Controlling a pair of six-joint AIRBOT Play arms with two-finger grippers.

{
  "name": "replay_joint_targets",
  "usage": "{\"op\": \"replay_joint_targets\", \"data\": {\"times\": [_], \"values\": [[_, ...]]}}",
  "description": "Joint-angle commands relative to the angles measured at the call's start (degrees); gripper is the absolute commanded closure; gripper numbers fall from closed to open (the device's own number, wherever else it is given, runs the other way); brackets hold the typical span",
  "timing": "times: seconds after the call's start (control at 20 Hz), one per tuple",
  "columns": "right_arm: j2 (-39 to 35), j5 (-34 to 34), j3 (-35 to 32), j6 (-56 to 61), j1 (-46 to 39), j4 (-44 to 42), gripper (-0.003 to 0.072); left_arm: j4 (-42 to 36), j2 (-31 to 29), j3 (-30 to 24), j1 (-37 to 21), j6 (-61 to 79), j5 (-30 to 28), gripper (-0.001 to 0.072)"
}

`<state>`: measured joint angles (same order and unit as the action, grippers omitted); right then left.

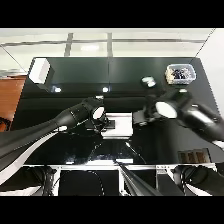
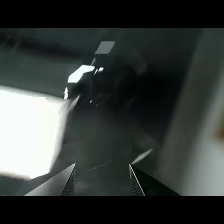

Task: Fold the box and place the chain.

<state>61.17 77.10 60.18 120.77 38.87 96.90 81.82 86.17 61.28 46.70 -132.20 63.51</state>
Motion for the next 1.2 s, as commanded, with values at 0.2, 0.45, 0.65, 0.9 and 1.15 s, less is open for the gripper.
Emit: {"op": "replay_joint_targets", "data": {"times": [0.2, 0.45, 0.65, 0.9, 1.15], "values": [[-1.27, -23.23, -3.37, -0.42, -23.89, 21.79, -0.0034, 0.04, -0.02, 0.04, -0.04, -0.02, 0.02, 0.0683], [17.7, -36.48, 5.68, -5.81, -41.86, 0.17, -0.0034, 0.09, -0.02, 0.04, -0.04, 0.0, 0.24, 0.0683], [38.53, -22.23, 32.2, -8.26, -45.27, -0.37, -0.0034, 0.17, -0.02, 0.04, -0.04, 0.0, 0.17, 0.0683], [54.84, -15.17, 51.04, -10.47, -47.84, -6.56, 0.008, 0.15, -0.02, 0.04, -0.04, 0.0, 0.02, 0.0683], [59.06, -17.18, 53.13, -12.11, -49.18, -7.82, 0.0081, 0.13, -0.02, 0.04, -0.04, 0.0, 0.09, 0.0683]]}}
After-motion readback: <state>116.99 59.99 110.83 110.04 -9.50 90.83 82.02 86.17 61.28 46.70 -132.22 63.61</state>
